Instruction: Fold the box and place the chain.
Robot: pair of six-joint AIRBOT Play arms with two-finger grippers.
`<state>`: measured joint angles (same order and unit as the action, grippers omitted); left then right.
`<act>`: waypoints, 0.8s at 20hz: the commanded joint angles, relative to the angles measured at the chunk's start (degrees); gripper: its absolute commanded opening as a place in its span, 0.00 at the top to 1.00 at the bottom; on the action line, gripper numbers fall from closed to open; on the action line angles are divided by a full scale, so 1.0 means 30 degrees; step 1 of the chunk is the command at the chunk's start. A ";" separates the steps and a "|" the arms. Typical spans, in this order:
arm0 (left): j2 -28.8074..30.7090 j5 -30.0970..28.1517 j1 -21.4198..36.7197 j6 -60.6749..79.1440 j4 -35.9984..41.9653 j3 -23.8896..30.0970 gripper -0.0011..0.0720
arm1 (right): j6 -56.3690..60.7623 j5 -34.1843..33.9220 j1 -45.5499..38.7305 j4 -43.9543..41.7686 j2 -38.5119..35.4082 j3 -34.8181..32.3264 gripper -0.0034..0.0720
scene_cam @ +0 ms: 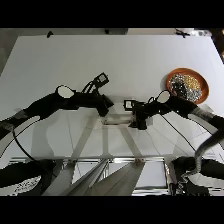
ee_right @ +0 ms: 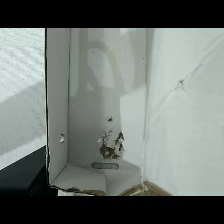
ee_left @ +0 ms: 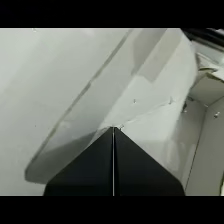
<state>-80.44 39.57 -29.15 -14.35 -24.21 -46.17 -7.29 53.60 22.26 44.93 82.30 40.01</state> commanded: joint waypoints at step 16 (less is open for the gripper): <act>0.5311 0.4867 -0.0015 -0.1785 -1.1030 -0.0007 0.94 | -0.0029 -0.0015 0.0022 0.0015 -0.0015 -0.0015 0.56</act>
<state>-69.04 45.41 -29.15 -19.55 -43.86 -46.17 -7.53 53.56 22.28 45.04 82.30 39.99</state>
